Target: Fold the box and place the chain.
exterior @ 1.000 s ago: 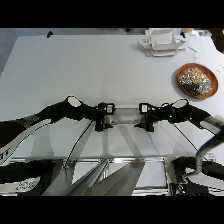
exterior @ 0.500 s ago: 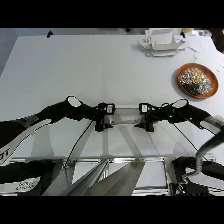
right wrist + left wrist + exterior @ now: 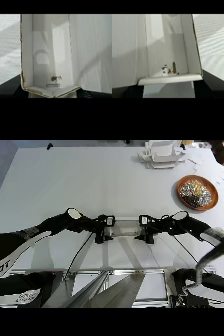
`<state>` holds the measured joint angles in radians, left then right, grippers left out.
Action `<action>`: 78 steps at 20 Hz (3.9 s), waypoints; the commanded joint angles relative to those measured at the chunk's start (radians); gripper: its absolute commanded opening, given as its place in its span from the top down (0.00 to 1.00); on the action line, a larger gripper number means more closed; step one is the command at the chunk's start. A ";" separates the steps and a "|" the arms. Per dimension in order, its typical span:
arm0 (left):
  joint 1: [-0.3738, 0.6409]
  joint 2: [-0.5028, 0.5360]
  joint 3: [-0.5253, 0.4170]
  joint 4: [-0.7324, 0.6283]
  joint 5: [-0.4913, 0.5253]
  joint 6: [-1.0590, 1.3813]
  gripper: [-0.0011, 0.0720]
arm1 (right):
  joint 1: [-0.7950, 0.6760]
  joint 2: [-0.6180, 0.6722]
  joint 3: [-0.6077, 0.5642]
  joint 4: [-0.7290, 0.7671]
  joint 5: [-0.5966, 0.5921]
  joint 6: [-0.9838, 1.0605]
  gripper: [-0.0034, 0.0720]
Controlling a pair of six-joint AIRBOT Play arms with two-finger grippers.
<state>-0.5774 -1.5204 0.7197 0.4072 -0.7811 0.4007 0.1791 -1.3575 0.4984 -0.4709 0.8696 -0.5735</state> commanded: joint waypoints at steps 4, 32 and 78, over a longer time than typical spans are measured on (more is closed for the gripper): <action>0.000 0.001 -0.001 0.001 -0.002 -0.001 0.61 | -0.001 0.046 0.000 -0.077 -0.021 0.094 0.03; 0.000 0.001 -0.001 0.001 -0.002 -0.001 0.61 | 0.000 0.181 0.000 0.173 -0.285 0.707 0.93; 0.000 0.001 -0.001 0.001 -0.005 0.000 0.61 | 0.027 0.258 0.004 -0.349 -0.082 0.372 0.72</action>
<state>-0.5777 -1.5204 0.7189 0.4080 -0.7864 0.4000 0.2474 -1.0863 0.5030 -0.9230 0.7986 -0.1406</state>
